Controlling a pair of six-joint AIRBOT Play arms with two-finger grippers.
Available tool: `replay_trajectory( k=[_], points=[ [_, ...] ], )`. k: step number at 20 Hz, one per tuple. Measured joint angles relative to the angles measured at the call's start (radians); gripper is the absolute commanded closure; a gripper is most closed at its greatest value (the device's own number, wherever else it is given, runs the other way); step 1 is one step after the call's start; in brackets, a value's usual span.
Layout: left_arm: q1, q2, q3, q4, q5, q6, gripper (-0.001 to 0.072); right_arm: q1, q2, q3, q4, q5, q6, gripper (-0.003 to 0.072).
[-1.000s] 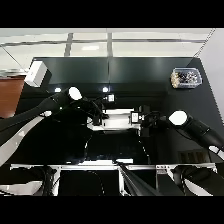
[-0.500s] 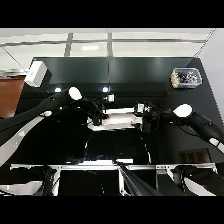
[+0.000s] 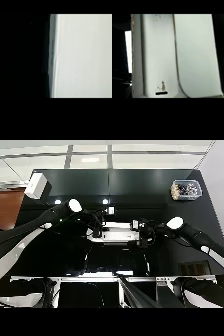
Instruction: Fold the box and place the chain.
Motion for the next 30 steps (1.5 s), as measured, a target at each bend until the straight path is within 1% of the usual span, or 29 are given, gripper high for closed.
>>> replay_trajectory(
  k=[14, 30],
  points=[
    [0.000, 0.000, 0.000, -0.001, 0.000, -0.003, 0.0685, -0.003, -0.052, 0.000, -0.030, 0.000, -0.005, -0.0010],
    [0.000, 0.000, 0.000, -0.001, 0.000, -0.003, 0.0685, -0.001, -0.065, 0.000, -0.037, -0.011, -0.005, -0.0009]
  ],
)
